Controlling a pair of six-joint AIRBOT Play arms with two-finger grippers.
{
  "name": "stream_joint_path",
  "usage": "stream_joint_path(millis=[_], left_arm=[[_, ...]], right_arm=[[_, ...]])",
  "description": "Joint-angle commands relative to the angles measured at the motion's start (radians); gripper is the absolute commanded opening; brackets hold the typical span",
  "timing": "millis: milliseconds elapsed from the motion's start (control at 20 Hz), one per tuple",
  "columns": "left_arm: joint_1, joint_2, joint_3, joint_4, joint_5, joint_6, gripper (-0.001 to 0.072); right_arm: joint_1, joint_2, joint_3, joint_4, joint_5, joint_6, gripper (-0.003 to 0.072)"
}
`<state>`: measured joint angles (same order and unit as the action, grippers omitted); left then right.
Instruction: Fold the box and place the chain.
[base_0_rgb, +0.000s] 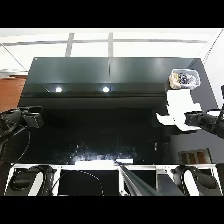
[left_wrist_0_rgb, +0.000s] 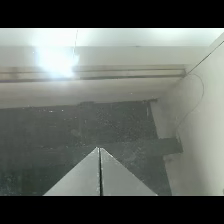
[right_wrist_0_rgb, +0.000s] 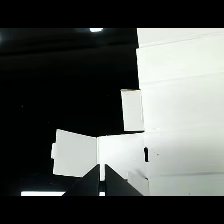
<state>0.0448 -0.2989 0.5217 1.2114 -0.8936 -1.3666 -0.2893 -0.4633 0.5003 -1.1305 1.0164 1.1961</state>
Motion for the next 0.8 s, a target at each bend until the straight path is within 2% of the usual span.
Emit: stream_joint_path(millis=[0,650,700,750], left_arm=[[0.000,0.000,0.000,0.001,0.000,0.000,0.0027],[0.000,0.000,-0.002,0.002,0.014,0.003,0.0027],[-0.001,-0.003,-0.010,0.002,0.108,0.009,0.0027],[0.000,-0.009,-0.017,0.002,0.206,0.008,0.0027]], right_arm=[[0.000,0.000,-0.001,0.000,0.000,0.000,0.0041],[0.000,0.000,-0.001,0.000,0.000,0.000,0.0041],[0.001,-0.001,-0.001,0.003,-0.043,-0.012,0.0041],[0.000,-0.002,-0.001,0.003,-0.159,-0.026,0.0041]])
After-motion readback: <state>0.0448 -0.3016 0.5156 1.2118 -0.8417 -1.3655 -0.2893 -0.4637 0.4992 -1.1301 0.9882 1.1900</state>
